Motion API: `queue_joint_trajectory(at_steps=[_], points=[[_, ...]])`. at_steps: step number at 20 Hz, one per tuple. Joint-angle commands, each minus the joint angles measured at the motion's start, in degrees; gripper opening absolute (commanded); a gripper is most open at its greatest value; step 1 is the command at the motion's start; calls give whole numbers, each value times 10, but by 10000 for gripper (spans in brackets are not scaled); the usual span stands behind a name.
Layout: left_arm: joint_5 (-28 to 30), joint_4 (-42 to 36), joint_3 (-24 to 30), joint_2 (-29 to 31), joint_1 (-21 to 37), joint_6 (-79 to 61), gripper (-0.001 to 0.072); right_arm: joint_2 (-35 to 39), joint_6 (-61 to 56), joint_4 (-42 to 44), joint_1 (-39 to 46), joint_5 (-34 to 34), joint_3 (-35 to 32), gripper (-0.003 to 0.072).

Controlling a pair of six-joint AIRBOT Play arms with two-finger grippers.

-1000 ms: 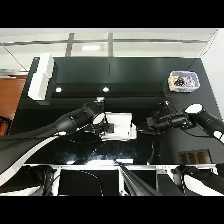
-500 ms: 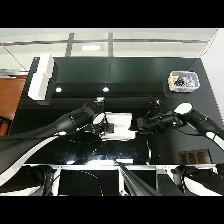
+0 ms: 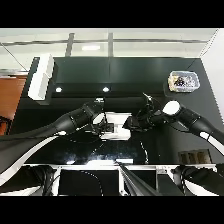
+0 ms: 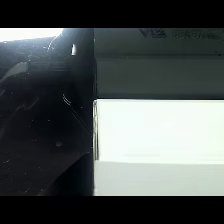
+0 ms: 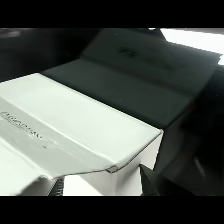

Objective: Fold the box and place the chain.

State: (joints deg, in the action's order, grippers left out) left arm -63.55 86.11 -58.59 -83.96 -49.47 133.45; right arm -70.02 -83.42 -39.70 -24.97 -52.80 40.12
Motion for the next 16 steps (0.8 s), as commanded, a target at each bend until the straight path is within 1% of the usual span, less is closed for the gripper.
queue_joint_trajectory(at_steps=[1,3,6,7,9,13,15,16], points=[[0,0,0,0,0,0,31,0,-88,-94,-33,10,27,509],[0,0,0,0,0,0,31,0,-144,-149,-54,10,41,509],[0,0,0,0,0,0,31,-2,-244,-261,-90,8,58,508],[0,0,0,0,0,0,31,-3,-268,-287,-101,7,63,479],[0,0,0,0,0,0,31,-10,-299,-306,-116,5,71,479],[0,0,0,0,0,0,31,-22,-332,-309,-146,8,77,478],[0,0,0,0,0,0,32,-26,-348,-310,-152,5,77,382],[0,0,0,0,0,0,31,-27,-357,-311,-154,5,77,380]])
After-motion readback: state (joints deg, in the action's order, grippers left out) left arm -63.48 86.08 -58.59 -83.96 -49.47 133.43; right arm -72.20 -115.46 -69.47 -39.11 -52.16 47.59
